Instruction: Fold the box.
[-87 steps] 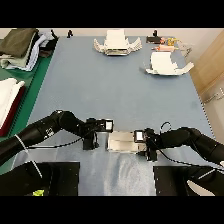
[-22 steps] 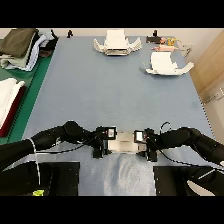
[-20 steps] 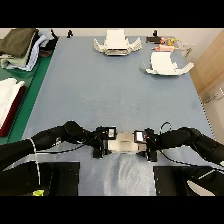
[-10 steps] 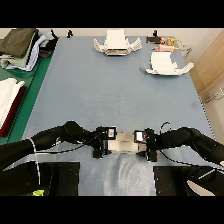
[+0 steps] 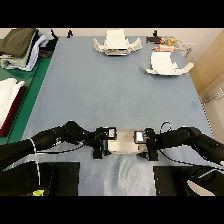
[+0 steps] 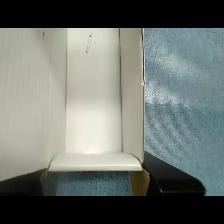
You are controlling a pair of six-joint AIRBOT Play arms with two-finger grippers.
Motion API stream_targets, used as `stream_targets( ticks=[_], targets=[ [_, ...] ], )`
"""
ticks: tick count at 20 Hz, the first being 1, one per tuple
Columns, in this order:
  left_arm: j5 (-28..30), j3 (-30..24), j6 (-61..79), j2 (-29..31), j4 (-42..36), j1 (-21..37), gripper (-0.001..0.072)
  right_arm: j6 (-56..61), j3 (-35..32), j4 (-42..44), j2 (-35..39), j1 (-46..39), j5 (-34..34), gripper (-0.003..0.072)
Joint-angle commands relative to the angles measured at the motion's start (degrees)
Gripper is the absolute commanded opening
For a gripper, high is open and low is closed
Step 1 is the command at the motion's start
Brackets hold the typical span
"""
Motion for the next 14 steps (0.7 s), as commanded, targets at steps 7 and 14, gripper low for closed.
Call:
stream_targets(
  ticks=[7, 14],
  targets=[
    [0.11, 0.04, 0.04, 0.02, -0.02, 0.00, 0.0597, 13.46, 0.07, -14.67, 8.66, -0.04, -1.40, 0.0711],
    [0.11, 0.04, 0.04, 0.02, -0.02, 0.00, 0.0597, 23.96, 0.07, -18.08, 21.14, -0.04, -8.94, 0.0710]
  ],
)
